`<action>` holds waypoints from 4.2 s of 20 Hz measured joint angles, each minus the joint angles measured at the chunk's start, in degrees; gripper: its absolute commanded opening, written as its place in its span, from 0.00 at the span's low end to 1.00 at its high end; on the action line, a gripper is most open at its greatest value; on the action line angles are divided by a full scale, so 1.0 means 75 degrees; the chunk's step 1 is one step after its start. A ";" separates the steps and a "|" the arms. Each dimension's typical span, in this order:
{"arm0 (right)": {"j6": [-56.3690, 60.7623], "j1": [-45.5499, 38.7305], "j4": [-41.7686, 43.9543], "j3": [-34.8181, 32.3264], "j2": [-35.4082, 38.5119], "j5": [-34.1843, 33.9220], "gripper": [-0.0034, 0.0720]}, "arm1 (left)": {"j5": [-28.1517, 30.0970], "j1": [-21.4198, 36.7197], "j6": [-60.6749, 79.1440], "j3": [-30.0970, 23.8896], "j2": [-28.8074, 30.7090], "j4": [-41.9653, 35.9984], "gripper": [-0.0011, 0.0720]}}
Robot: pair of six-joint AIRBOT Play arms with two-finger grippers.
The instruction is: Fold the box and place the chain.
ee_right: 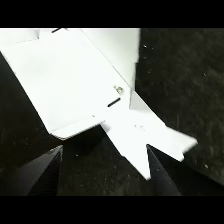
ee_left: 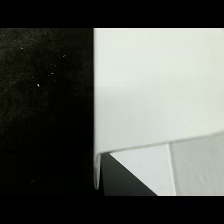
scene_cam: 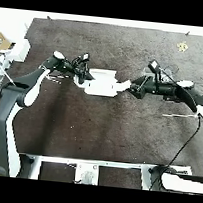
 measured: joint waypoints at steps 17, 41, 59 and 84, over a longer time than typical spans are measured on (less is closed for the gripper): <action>-0.1387 0.1985 -0.1976 0.0746 -0.1440 -0.1131 0.94 | -0.0029 -0.0015 0.0003 0.0000 -0.0006 0.0003 0.03; -0.0230 0.1128 -0.1148 0.3547 -0.3139 0.0516 0.94 | -0.0023 -0.0023 0.0003 0.0000 -0.0006 -0.0012 0.03; -0.0947 0.1113 -0.0743 0.5115 -0.4916 0.1979 0.89 | -0.0023 -0.0023 0.0003 0.0000 -0.0006 -0.0012 0.03; -0.1035 0.1113 -0.0836 0.5799 -0.5444 0.2396 0.63 | -0.0023 -0.0023 0.0009 0.0000 -0.0006 -0.0012 0.03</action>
